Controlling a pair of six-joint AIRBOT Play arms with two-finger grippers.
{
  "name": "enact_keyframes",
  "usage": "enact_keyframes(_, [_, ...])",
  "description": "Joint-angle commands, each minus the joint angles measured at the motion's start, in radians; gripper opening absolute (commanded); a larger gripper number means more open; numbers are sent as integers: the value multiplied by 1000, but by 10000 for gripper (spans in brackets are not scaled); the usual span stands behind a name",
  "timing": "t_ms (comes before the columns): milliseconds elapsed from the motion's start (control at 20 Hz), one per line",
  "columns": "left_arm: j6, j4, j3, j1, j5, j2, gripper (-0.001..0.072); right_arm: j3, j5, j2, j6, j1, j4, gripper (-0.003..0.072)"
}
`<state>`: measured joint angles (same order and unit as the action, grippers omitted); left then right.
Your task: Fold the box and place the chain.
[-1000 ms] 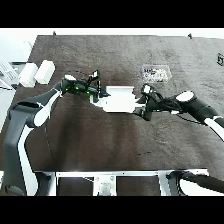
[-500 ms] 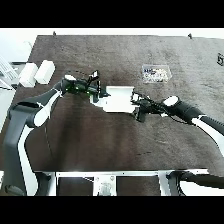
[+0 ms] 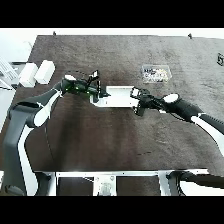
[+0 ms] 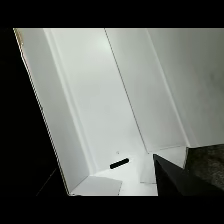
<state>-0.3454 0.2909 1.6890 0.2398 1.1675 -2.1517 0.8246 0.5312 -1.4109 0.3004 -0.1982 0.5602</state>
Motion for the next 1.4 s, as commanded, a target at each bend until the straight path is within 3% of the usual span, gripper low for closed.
enact_keyframes(0, [0,0,0,0,-1,1,22,24,-7,-1,37,0,-10,628])
enact_keyframes(150, [0,0,0,0,-1,1,22,35,-6,-10,88,6,-10,628])
enact_keyframes(600, [0,0,0,0,0,1,21,140,263,-87,187,141,-100,628])
enact_keyframes(900, [0,0,0,0,-1,0,21,215,359,-180,210,173,-100,628])
enact_keyframes(1200, [0,0,0,0,0,1,22,316,540,-268,223,240,-115,628])
enact_keyframes(1350, [0,0,0,0,0,1,22,355,559,-301,224,246,-100,628])
